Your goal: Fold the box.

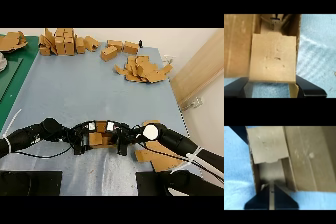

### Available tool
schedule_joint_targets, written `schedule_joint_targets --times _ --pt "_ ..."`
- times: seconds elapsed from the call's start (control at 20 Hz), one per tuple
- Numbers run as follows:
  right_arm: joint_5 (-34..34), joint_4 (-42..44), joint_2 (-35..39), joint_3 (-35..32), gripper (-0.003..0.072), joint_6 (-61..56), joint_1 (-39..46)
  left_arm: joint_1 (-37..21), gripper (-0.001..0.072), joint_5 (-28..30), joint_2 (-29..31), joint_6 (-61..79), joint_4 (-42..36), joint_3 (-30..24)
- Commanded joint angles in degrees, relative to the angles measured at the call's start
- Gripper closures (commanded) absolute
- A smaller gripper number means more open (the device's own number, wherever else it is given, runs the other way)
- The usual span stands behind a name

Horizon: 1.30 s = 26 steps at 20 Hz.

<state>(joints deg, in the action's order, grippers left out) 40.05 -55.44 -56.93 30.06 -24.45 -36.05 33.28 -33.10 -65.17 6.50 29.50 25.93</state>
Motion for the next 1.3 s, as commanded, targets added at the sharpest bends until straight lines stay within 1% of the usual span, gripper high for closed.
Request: schedule_joint_targets --times 0.0,0.1,0.2,0.35,0.4,0.45,0.5,0.55,0.7,0.9,1.0,1.25 --pt "2.8 -12.1 4.9 0.0 0.0684 -17.6 0.2 0.0 0.0238 0.0 0.0 0.1 0.1 0.0" --pt "6.5 -17.5 8.7 0.0 0.0684 -28.3 1.5 0.0 0.0238 0.0 0.0 0.1 0.1 0.0" --pt "8.1 -21.4 12.5 0.0 0.0685 -40.0 3.9 0.0 0.0239 0.0 0.0 0.1 0.1 0.0" --pt "9.8 -29.9 18.9 0.0 0.0686 -64.0 9.9 0.0 0.0239 0.0 0.0 0.1 0.1 0.0" --pt "11.9 -33.9 20.0 0.0 0.0685 -72.5 12.4 0.0 0.0239 0.0 0.0 0.1 0.1 0.0" --pt "14.8 -36.7 20.2 0.0 0.0685 -78.1 15.0 0.0 0.0238 0.0 0.0 0.1 0.1 0.0" --pt "17.2 -37.2 19.6 -0.2 0.0685 -79.9 17.6 0.0 0.0238 0.0 0.0 0.1 0.1 0.0" --pt "18.4 -35.9 18.6 -0.4 0.0685 -79.7 19.6 0.0 0.0239 0.0 0.0 0.1 0.1 0.0" --pt "17.4 -25.4 13.7 -1.6 0.0686 -74.8 21.3 0.0 0.0238 0.0 0.0 0.1 0.1 0.0" --pt "11.7 -9.1 5.4 -3.0 0.0685 -65.7 21.3 0.0 0.0238 0.0 0.0 0.1 0.1 0.0" --pt "10.3 -1.7 1.4 -3.0 0.0685 -61.1 20.9 0.0 0.0239 0.0 0.0 0.1 0.1 0.0" --pt "8.5 1.2 -3.5 -3.0 0.0686 -61.0 16.8 0.0 0.0238 0.0 0.0 0.1 0.1 0.0"
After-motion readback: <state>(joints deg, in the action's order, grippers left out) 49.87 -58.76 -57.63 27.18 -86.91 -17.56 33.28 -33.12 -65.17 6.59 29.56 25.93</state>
